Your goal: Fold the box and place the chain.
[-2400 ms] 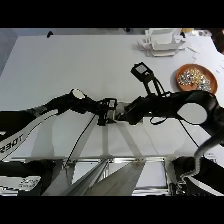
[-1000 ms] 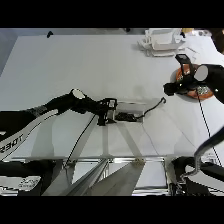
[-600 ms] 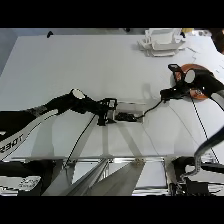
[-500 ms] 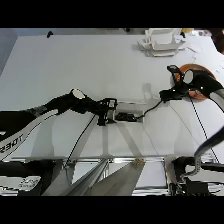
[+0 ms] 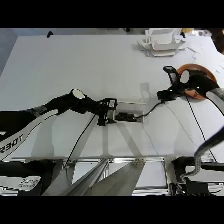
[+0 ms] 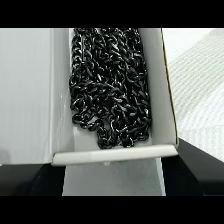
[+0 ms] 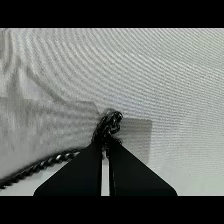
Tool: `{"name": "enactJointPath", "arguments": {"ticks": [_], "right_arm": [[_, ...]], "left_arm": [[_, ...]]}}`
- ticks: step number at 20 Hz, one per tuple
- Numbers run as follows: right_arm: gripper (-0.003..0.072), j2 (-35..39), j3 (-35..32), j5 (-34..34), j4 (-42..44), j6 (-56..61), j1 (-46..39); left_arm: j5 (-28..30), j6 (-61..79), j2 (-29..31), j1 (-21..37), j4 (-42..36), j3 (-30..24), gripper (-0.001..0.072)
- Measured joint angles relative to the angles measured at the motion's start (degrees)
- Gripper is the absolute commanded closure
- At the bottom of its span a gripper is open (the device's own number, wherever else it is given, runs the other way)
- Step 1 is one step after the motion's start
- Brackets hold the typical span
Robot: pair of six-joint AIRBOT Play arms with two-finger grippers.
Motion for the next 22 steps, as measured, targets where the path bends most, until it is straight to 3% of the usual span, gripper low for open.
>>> {"name": "enactJointPath", "arguments": {"ticks": [5, 11, 18, 22], "right_arm": [[0.0668, 6.0, 0.0, 3.2, -0.8, -0.1, 0.5], [0.0668, 19.1, 0.0, 8.5, 2.4, 0.0, 0.6], [0.0668, 36.0, 0.0, 14.0, 20.5, -8.7, 0.7], [0.0668, 42.2, 0.0, 16.7, 32.6, -17.0, 0.7]], "left_arm": [[0.0, 0.0, 0.0, 0.0, 0.0, 0.0, 0.0501], [0.0, 0.0, 0.0, 0.0, 0.0, 0.0, 0.0501], [0.0, 0.0, 0.0, 0.0, 0.0, 0.0, 0.0501], [0.0, 0.0, 0.0, 0.0, 0.0, 0.0, 0.0501]]}}
